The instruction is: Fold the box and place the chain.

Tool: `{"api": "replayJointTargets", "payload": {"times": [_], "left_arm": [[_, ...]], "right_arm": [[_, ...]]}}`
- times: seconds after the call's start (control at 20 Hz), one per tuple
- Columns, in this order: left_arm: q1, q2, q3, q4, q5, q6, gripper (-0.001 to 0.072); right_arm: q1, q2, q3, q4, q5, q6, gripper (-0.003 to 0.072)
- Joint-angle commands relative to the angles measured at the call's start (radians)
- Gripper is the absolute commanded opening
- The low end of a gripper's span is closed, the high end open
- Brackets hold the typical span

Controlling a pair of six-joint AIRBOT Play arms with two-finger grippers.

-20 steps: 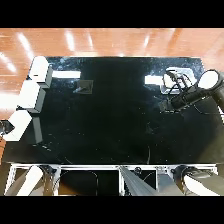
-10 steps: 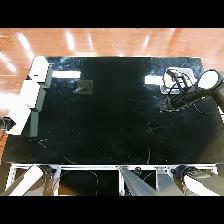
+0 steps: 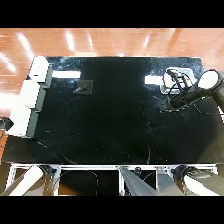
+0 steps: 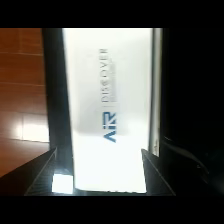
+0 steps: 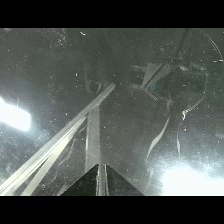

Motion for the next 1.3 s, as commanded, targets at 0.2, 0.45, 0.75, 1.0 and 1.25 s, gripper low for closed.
{"api": "replayJointTargets", "payload": {"times": [0.2,0.45,0.75,1.0,1.25], "left_arm": [[-0.063,0.124,0.134,-0.481,-0.145,-0.089,0.0552],[-0.612,0.118,0.143,-0.542,-0.130,-0.192,0.0019],[-1.064,-0.089,0.142,-0.217,-0.090,-0.616,0.0021],[-0.989,-0.159,0.146,-0.243,-0.040,-0.653,0.0021],[-0.900,-0.159,0.185,-0.257,0.066,-0.647,0.0021]], "right_arm": [[0.062,-0.001,0.148,-0.006,-0.054,-0.028,0.0045],[0.148,-0.079,0.382,-0.179,-0.042,0.069,0.0043],[-0.002,-0.080,0.187,-0.233,0.016,0.259,0.0043],[-0.052,-0.080,0.116,-0.236,0.040,0.266,0.0042],[-0.052,-0.080,0.116,-0.236,0.039,0.266,0.0042]]}}
